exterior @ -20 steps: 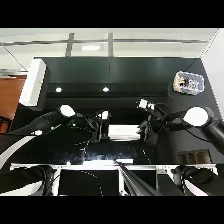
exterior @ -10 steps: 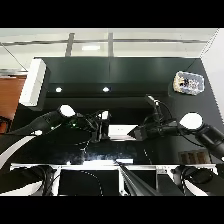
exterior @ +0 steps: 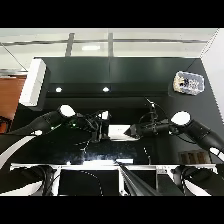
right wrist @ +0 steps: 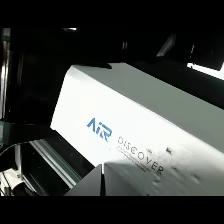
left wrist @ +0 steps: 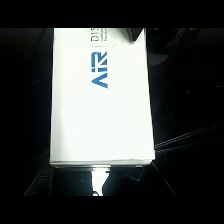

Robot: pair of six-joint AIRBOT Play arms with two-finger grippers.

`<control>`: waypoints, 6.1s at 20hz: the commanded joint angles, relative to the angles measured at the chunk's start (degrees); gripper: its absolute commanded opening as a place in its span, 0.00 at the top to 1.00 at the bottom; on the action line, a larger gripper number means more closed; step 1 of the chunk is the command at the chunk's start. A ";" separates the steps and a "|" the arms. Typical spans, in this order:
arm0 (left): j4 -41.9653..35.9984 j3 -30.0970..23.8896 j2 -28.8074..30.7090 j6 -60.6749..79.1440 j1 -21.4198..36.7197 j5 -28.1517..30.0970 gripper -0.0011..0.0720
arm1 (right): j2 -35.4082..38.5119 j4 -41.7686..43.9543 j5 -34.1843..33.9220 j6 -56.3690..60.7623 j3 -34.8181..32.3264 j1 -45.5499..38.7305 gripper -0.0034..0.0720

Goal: Fold the box and place the chain.

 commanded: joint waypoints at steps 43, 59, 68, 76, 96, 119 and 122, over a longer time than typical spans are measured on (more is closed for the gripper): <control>10.10 7.61 7.48 -21.84 -11.13 4.57 0.01 | 12.59 -29.46 17.14 2.91 17.49 -37.53 0.94; 10.23 18.86 -5.57 -27.28 -13.92 0.35 0.01 | 12.59 -33.79 15.21 3.61 17.49 -37.53 0.94; 10.93 18.86 -5.57 -27.26 -15.65 0.00 0.01 | 12.59 -33.77 15.34 3.61 17.49 -37.53 0.94; 15.52 18.86 -5.60 -27.26 -19.12 2.58 0.01 | 12.59 -33.75 15.34 3.61 17.49 -37.53 0.94; 21.09 18.88 -8.20 -31.78 -21.42 4.74 0.66 | 12.59 -33.77 14.62 4.22 17.49 -37.53 0.94; 53.81 10.80 17.88 -79.41 62.58 -26.73 0.67 | 12.59 -33.97 12.76 4.13 17.49 -37.51 0.94; 53.81 10.80 17.77 -74.88 66.97 -20.33 0.67 | 12.59 -33.94 12.74 4.15 17.49 -37.53 0.94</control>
